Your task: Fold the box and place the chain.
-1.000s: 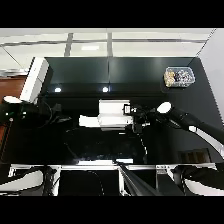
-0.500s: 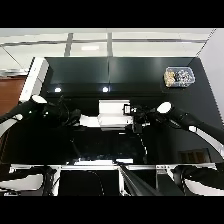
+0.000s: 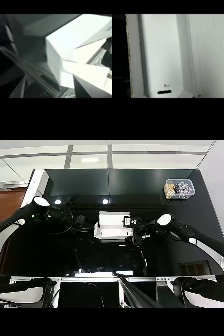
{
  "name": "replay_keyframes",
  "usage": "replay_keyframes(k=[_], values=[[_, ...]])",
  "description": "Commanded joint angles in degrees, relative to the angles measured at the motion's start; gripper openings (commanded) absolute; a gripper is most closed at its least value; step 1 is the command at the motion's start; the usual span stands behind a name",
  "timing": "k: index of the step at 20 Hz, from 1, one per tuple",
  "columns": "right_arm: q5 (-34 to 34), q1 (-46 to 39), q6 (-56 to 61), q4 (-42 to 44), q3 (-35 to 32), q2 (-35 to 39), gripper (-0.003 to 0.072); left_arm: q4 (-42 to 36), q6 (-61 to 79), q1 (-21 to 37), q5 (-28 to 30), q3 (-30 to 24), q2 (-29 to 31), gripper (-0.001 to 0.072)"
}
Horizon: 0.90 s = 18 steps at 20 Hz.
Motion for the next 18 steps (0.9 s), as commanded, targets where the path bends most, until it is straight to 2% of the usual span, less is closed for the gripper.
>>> replay_keyframes(k=[1,3,5,12,18], values=[[0.0,0.0,0.0,0.1,0.0,0.0,0.0253,0.0,-1.5,-3.3,-1.4,2.5,0.0,0.0614],[0.0,0.0,0.0,0.1,0.0,0.0,0.0253,0.5,-4.2,-6.4,0.1,3.5,0.0,0.061],[0.0,0.0,0.0,0.1,0.0,0.0,0.0253,2.4,-7.7,-8.8,1.3,4.6,0.0,0.0456],[0.0,0.0,0.0,0.1,0.0,0.0,0.0253,10.3,-20.3,-14.5,5.9,9.2,0.0,0.0456],[-0.1,0.0,0.0,0.1,0.0,0.0,0.0254,20.4,-31.9,-20.0,6.9,13.7,0.0,0.0454]])
